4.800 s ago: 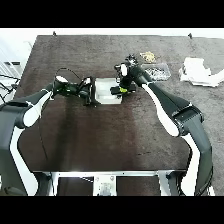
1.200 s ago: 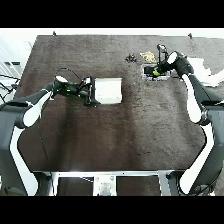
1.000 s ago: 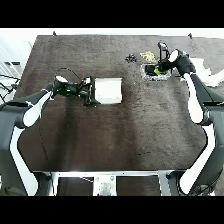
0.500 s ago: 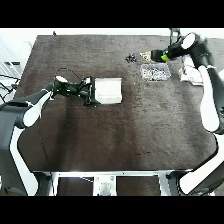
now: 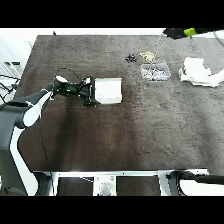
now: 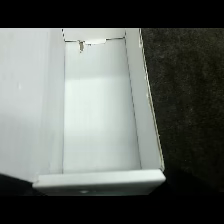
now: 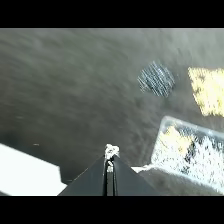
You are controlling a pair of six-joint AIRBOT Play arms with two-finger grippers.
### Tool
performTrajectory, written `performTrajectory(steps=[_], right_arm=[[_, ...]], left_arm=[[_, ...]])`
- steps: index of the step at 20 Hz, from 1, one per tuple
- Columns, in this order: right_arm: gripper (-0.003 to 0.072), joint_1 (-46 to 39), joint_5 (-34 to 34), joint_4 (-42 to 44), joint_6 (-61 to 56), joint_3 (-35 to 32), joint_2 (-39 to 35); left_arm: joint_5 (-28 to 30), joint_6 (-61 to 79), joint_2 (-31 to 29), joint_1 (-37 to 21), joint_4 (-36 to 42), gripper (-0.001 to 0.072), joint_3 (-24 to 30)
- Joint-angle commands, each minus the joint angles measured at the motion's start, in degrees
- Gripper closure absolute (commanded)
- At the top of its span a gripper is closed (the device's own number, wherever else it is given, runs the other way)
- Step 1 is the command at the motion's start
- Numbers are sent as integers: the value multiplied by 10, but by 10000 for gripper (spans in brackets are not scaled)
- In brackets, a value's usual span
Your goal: Fold the box and place the chain.
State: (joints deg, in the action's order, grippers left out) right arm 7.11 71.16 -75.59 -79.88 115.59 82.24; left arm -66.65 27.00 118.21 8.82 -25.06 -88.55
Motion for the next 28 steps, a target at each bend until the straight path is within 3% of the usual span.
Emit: performTrajectory(steps=[1,8,13,16,21,28], right_arm=[[677,46,20,0,11,0,-72],[677,177,32,-9,9,-1,-130],[677,215,15,-8,-16,-85,-125],[677,223,-41,9,-25,-173,-124],[677,227,-189,32,-26,-298,-101],[679,227,-278,48,-26,-338,7]], left_arm=[[0,0,0,0,0,179,0],[0,0,0,0,0,179,0],[0,0,0,0,0,179,0],[0,0,0,0,0,179,0],[0,0,0,0,0,179,0],[0,0,0,0,0,179,0]])
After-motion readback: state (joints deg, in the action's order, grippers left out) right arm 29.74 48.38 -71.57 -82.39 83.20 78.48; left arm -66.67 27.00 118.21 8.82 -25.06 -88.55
